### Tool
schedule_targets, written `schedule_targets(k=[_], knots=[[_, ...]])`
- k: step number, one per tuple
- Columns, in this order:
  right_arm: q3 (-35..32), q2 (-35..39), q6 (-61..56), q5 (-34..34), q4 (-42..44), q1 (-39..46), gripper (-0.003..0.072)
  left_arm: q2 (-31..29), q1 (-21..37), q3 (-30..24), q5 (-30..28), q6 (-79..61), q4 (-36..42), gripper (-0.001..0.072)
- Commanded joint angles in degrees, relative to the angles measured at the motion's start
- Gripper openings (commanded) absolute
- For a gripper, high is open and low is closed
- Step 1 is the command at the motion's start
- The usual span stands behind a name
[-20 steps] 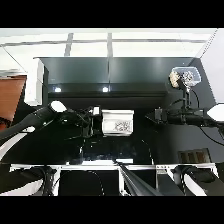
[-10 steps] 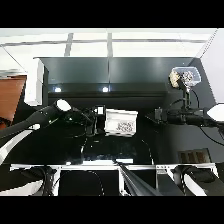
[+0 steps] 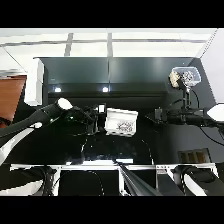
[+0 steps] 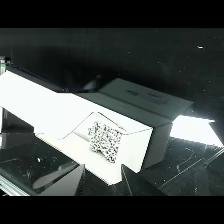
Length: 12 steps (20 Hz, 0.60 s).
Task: Fold the box and place the chain.
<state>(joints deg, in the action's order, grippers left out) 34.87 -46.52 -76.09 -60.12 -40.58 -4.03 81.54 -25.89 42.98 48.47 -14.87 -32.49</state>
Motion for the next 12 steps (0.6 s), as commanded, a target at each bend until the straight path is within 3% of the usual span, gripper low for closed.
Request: schedule_targets(k=[1,5,6,7,8,9,11,12], knots=[[0.0,0.0,0.0,0.0,0.0,0.0,0.0265,0.8,-1.6,1.1,0.2,-1.4,0.0,0.0707],[0.0,0.0,0.0,0.0,0.0,0.0,0.0265,0.8,-3.3,1.1,0.2,-2.9,-0.1,0.0703],[0.0,0.0,0.0,0.0,0.0,0.0,0.0265,0.8,-3.2,1.1,0.2,-2.9,0.0,0.0662],[0.0,0.0,0.0,0.8,0.0,0.0,0.0265,0.8,-3.2,1.1,0.2,-2.7,0.0,0.0547],[0.0,0.0,0.0,2.0,0.0,0.0,0.0264,0.8,-3.2,1.1,0.2,-2.7,0.0,0.0389],[0.0,0.0,0.0,4.0,0.7,0.0,0.0265,0.8,-3.2,1.1,0.1,-2.7,0.0,0.035],[0.0,0.0,0.0,9.6,5.6,0.0,0.0269,0.7,-3.2,1.1,0.0,-2.7,0.0,0.035],[0.0,-0.2,0.1,12.7,8.2,-0.4,0.0531,0.7,-3.2,1.1,0.0,-2.7,0.1,0.0351]])
